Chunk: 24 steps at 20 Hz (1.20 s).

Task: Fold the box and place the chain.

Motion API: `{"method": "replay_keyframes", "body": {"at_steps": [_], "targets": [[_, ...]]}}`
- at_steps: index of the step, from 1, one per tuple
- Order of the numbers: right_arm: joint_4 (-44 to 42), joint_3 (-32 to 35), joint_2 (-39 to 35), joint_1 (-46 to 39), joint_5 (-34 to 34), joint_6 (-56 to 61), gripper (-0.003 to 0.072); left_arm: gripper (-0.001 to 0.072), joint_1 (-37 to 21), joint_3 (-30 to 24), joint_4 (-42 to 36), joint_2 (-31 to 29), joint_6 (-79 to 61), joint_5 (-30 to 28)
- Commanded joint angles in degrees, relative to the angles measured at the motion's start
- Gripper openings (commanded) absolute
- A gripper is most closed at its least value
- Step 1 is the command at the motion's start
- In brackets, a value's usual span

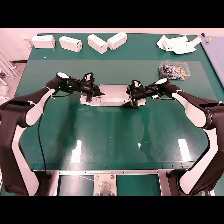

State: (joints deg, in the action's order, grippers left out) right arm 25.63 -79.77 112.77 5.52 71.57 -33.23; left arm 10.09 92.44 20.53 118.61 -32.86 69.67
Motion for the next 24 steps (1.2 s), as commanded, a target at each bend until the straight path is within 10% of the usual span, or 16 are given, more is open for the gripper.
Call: {"method": "replay_keyframes", "body": {"at_steps": [1,24], "targets": [[0.57,-0.13,0.04,0.07,0.33,0.76,0.0630,0.0021,-0.02,0.00,0.00,0.04,0.00,-0.02],[5.51,-1.31,0.07,0.11,1.55,3.93,0.0623,0.0020,-0.02,0.00,0.00,0.04,-0.02,-0.02]]}}
